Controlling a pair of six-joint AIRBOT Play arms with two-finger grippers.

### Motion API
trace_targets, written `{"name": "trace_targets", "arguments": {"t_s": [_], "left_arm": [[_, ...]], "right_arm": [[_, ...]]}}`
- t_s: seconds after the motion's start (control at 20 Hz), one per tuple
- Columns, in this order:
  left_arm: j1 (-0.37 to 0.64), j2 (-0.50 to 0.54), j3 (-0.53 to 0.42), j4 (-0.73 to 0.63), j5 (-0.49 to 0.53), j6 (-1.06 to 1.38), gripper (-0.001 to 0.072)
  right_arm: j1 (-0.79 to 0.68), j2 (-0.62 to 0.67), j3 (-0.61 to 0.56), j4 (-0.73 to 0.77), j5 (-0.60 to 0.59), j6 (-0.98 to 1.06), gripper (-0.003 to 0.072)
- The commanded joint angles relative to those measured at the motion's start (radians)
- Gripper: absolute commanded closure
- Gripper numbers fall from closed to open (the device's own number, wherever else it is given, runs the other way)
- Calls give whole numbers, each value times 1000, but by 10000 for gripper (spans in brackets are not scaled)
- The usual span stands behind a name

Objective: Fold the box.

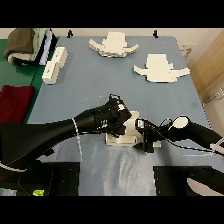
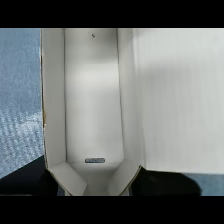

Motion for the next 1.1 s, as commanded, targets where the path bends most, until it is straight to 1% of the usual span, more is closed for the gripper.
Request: {"name": "trace_targets", "arguments": {"t_s": [0.0, 0.05, 0.1, 0.15, 0.2, 0.3, 0.35, 0.45, 0.55, 0.6, 0.7, 0.75, 0.8, 0.85, 1.0, 1.05], "left_arm": [[10, 0, 60, 2, -132, 59, 175], [16, 1, 75, 2, -177, 79, 187], [21, 0, 87, 2, -220, 112, 356], [29, 1, 94, 2, -262, 145, 656], [41, 4, 95, 2, -295, 187, 694], [69, 11, 94, -30, -344, 270, 695], [89, 20, 91, -80, -343, 326, 695], [139, 42, 77, -216, -306, 444, 695], [196, 83, 29, -359, -247, 577, 695], [224, 112, -7, -415, -222, 642, 695], [279, 193, -110, -510, -175, 802, 695], [306, 237, -164, -532, -158, 877, 695], [327, 282, -218, -527, -134, 965, 694], [359, 334, -277, -538, -90, 1087, 694], [513, 484, -444, -618, 105, 1477, 688], [548, 520, -482, -623, 175, 1557, 478]], "right_arm": [[0, 0, 0, 0, 0, 0, 136], [0, 0, 0, 0, 0, 0, 136], [0, 0, 0, 0, 0, 0, 136], [0, 0, 0, 0, 0, 0, 136], [0, 0, 0, 0, 0, 0, 136], [0, 0, 0, 0, 0, 0, 136], [0, 0, 0, 0, 0, 0, 136], [0, 0, 0, 0, 0, 0, 136], [0, 0, 0, 0, 0, 0, 136], [0, 0, 0, 0, 0, 0, 136], [0, 0, 0, 0, 0, 0, 136], [0, 0, 0, 0, 0, 0, 136], [0, 0, 0, 0, 0, 0, 136], [0, 0, 0, 0, 0, 0, 136], [0, 0, 0, 0, 0, 0, 136], [0, 0, 0, 0, 0, 0, 136]]}}
